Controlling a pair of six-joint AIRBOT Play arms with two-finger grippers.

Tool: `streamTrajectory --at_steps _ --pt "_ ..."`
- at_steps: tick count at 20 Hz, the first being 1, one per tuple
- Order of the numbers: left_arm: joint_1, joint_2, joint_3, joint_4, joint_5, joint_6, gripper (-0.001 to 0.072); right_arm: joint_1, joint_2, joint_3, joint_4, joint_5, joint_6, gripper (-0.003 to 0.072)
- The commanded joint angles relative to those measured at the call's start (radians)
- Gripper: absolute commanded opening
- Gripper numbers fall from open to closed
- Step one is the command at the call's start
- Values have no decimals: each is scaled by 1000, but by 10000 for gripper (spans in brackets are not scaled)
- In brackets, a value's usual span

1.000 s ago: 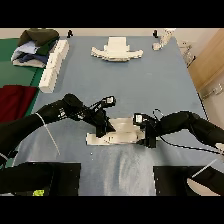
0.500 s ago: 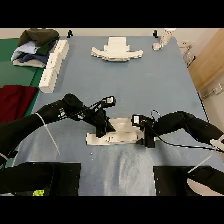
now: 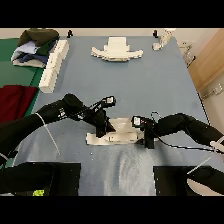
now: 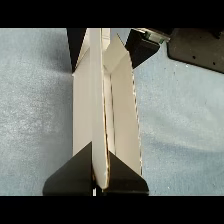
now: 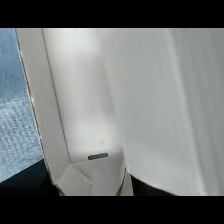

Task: Fold the box.

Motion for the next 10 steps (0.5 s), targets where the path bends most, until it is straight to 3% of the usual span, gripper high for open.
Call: streamTrajectory --at_steps 1,4,6,10 --pt "0 0 0 0 0 0 13 0 14 -2 2 -5 0 512" --pt "0 0 0 0 0 0 13 0 29 -3 2 -7 0 515" --pt "0 0 0 0 0 0 13 0 32 -3 2 -2 0 594" --pt "0 0 0 0 0 0 13 0 32 -2 27 5 0 603"
